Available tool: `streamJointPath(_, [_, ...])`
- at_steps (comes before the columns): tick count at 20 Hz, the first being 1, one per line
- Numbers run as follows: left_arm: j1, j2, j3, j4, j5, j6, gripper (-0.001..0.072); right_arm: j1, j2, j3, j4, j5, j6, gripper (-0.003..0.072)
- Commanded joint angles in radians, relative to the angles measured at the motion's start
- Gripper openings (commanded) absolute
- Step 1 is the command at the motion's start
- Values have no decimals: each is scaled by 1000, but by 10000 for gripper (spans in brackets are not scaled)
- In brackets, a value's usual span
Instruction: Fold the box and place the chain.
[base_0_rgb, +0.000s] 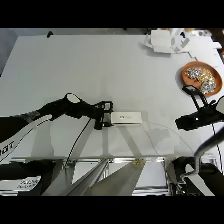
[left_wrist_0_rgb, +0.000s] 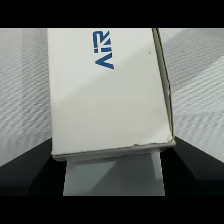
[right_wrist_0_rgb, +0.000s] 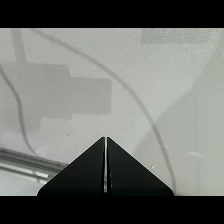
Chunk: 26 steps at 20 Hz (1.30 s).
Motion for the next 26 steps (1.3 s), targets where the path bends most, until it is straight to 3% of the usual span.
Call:
streamJointPath(1, [5,32,1,1,-40,-53,3,-1,1,-1,0,0,0,16])
streamJointPath(7, [124,334,1,74,-18,-379,2,0,1,-1,0,0,0,16])
streamJointPath(11, [312,548,1,204,50,-610,2,0,1,-1,0,0,0,16])
streamJointPath(14, [512,646,1,431,69,-970,2,0,1,-1,0,0,0,16])
streamJointPath(18, [787,663,0,653,62,-1405,3,0,1,-1,0,0,0,16])
streamJointPath(21, [936,646,0,709,52,-1462,3,0,1,-1,0,0,0,16])
streamJointPath(26, [995,566,0,805,32,-1466,9,0,1,-1,0,0,0,16])
